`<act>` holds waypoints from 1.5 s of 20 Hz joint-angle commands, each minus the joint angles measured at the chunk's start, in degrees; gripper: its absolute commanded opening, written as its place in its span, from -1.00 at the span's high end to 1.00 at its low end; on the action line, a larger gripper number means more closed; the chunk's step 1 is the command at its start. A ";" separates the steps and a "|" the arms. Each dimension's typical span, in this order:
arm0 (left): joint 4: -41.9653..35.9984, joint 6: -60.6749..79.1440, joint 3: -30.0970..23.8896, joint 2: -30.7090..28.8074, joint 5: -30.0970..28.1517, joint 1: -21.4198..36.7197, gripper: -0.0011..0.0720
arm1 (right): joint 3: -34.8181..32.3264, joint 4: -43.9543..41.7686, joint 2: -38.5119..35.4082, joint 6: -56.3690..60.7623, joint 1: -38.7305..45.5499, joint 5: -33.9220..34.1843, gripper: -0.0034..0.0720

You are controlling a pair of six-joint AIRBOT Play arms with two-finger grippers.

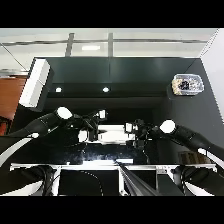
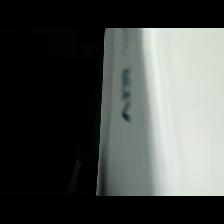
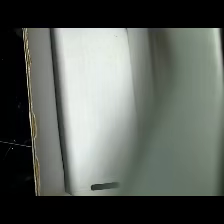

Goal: Fold the box and place the chain.

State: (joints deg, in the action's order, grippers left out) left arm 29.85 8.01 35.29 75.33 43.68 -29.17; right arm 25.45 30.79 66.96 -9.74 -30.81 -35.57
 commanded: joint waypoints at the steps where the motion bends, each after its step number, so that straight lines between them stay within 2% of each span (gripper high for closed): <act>1: 4.00 -5.46 1.31 -1.49 1.70 0.59 -0.41 | 0.02 0.13 0.02 0.09 0.00 0.02 -0.54; 2: 7.28 -8.22 2.29 -2.75 3.21 1.05 -0.65 | 0.02 0.13 0.02 0.11 0.00 0.02 -0.54; 4: 14.78 -17.59 3.80 -5.95 5.95 2.25 -0.68 | 0.02 0.04 0.02 0.52 0.00 0.52 -0.54; 6: 23.96 -28.68 4.96 -9.92 11.26 3.74 -0.65 | 0.02 -0.55 0.02 2.49 0.00 3.06 -0.54; 7: 27.30 -33.70 5.09 -11.82 13.81 4.22 -0.51 | 0.02 -0.55 0.02 2.71 0.00 3.34 -0.54; 8: 30.03 -38.27 5.11 -13.70 16.55 4.50 -0.24 | 0.00 -0.52 0.02 2.71 -0.02 3.32 -0.53; 9: 32.28 -42.38 5.11 -15.56 19.54 4.63 0.08 | 0.02 -0.52 0.02 2.69 -0.02 3.32 -0.54; 10: 33.00 -45.64 5.11 -17.22 22.51 4.63 0.61 | 0.02 -0.52 0.02 2.69 -0.02 3.30 -0.54; 11: 32.70 -46.84 5.09 -18.53 25.46 4.63 0.89 | 0.02 -0.50 0.02 2.69 -0.02 3.30 -0.54; 13: 28.06 -52.11 4.57 -20.04 29.16 4.09 0.89 | 0.00 -0.48 0.02 2.67 -0.02 3.30 -0.54; 15: 17.77 -56.65 3.15 -19.87 28.92 2.62 0.89 | 0.00 -0.48 0.02 2.67 -0.02 3.28 -0.53; 16: 12.24 -56.48 1.70 -19.74 26.51 1.38 0.89 | 0.00 -0.48 0.02 2.67 -0.02 3.28 -0.54; 18: 5.33 -56.00 -1.51 -19.65 17.77 -1.64 0.89 | 0.00 -0.48 0.02 2.67 -0.02 3.28 -0.53; 21: 4.09 -56.00 -3.08 -19.65 5.31 -3.96 0.89 | 0.02 -0.46 0.02 2.67 -0.02 3.28 -0.52; 22: 3.98 -56.00 -3.08 -19.65 0.70 -3.96 0.89 | 0.02 -0.44 0.02 2.67 -0.02 3.21 -0.21; 25: 3.96 -55.98 -3.08 -19.08 -12.46 -4.20 0.89 | 0.00 -0.44 0.02 2.67 -0.02 3.21 -0.21; 27: 3.96 -56.00 -3.08 -17.55 -18.36 -4.17 0.89 | 0.00 -0.33 0.02 2.67 -0.02 3.19 0.60; 30: 4.20 -54.12 -2.49 -13.11 -21.44 -4.17 0.89 | 0.02 -0.31 0.02 2.64 -0.02 3.06 0.63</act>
